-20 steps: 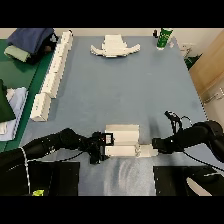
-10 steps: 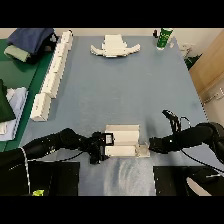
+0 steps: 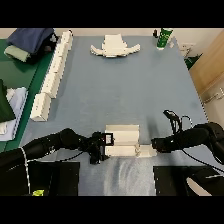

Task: Fold the box.

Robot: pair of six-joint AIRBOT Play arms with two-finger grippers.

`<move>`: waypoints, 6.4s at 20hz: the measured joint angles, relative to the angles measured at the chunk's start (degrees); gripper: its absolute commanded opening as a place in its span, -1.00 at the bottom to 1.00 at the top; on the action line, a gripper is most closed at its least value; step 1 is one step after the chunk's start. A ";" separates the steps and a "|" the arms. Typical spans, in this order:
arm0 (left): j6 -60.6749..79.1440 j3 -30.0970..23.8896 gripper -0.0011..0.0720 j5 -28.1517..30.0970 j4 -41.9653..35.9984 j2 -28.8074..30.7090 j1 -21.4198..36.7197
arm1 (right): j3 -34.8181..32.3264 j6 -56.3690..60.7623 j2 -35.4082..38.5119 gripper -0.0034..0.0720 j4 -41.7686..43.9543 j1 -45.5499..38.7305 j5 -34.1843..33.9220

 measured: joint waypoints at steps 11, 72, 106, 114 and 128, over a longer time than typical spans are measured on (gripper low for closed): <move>-0.02 0.00 0.32 -0.02 0.00 0.00 0.00 | -4.39 -7.34 -3.43 -0.90 10.05 -0.02 5.27; -0.02 0.00 0.32 0.00 0.02 0.00 0.00 | 22.91 53.72 -30.71 -0.54 -24.79 42.42 -2.19; -0.02 0.00 0.32 0.00 0.00 0.00 0.00 | 23.58 11.63 -26.84 -0.90 -7.87 2.23 -3.91; 0.00 0.00 0.32 -0.02 0.00 0.00 0.00 | 28.15 -28.28 -42.86 -0.90 29.73 -9.14 -13.55; 0.02 0.00 0.32 0.00 0.02 0.00 0.00 | 26.64 -41.20 -34.82 -0.91 21.33 9.09 -10.01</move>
